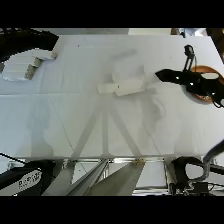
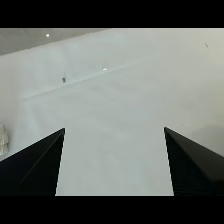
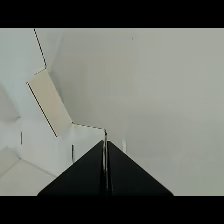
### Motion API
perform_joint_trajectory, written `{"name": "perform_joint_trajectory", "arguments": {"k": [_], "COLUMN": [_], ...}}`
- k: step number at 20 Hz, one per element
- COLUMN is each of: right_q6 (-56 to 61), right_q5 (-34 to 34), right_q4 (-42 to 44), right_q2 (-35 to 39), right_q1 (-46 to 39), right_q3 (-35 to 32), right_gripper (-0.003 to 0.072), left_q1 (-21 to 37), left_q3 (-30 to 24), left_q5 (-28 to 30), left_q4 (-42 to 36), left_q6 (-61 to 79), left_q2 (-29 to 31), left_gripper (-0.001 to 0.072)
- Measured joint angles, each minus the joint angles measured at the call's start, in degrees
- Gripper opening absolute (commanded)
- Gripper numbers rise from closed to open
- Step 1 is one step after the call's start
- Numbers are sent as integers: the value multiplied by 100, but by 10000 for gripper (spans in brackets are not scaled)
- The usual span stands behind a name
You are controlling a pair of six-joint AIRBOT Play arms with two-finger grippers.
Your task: Fold the box and place the chain.
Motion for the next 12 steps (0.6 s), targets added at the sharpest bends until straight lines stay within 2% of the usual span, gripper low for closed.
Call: {"name": "perform_joint_trajectory", "arguments": {"k": [3, 5, 12], "right_q6": [-1331, -1934, -3176], "right_q5": [-404, -595, -774], "right_q4": [1051, 1445, 2750], "right_q2": [-44, -160, -1088], "right_q1": [470, 708, 1064], "right_q3": [0, 0, 0], "right_gripper": [9, 10, 10], "left_q1": [0, 0, 0], "left_q3": [0, 0, 0], "left_q5": [0, 0, 0], "left_q4": [2, 2, 2], "left_q6": [0, 0, 0], "left_q2": [0, 0, 0], "left_gripper": [699, 699, 699]}}
